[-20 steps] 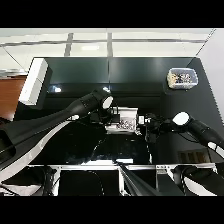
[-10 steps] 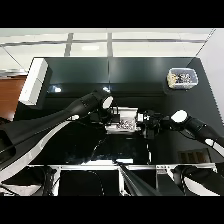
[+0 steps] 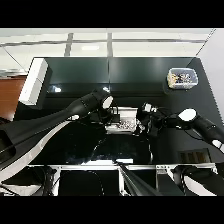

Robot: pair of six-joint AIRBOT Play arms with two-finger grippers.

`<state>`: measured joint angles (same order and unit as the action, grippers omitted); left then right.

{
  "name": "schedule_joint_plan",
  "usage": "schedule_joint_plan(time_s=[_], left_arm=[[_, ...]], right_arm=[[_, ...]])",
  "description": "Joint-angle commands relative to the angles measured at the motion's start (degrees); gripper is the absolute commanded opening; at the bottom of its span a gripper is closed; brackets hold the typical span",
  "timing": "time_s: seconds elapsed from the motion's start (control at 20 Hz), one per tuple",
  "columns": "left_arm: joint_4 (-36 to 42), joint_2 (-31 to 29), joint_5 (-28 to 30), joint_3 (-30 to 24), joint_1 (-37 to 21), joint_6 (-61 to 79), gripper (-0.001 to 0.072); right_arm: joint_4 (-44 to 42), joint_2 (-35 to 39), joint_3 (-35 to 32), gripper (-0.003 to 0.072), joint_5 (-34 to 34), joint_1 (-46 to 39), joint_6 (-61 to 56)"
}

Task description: Fold the box and place the chain.

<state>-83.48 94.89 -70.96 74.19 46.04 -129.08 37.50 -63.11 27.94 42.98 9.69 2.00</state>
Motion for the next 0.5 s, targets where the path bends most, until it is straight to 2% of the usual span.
schedule_joint_plan(time_s=[0.0, 0.2, 0.45], left_arm=[[0.0, 0.0, 0.0, 0.0, 0.0, 0.0, 0.0033], [0.0, 0.0, 0.0, 0.0, 0.0, 0.0, 0.0033], [0.0, 0.0, 0.0, 0.0, 0.0, 0.0, 0.0032]], right_arm=[[3.1, 6.8, 0.1, 0.0015, 0.7, -2.5, -17.8], [3.7, 17.9, 3.1, 0.0014, 8.2, -3.1, -29.4], [3.0, 26.1, 14.3, 0.0015, 18.0, -3.1, -41.7]])
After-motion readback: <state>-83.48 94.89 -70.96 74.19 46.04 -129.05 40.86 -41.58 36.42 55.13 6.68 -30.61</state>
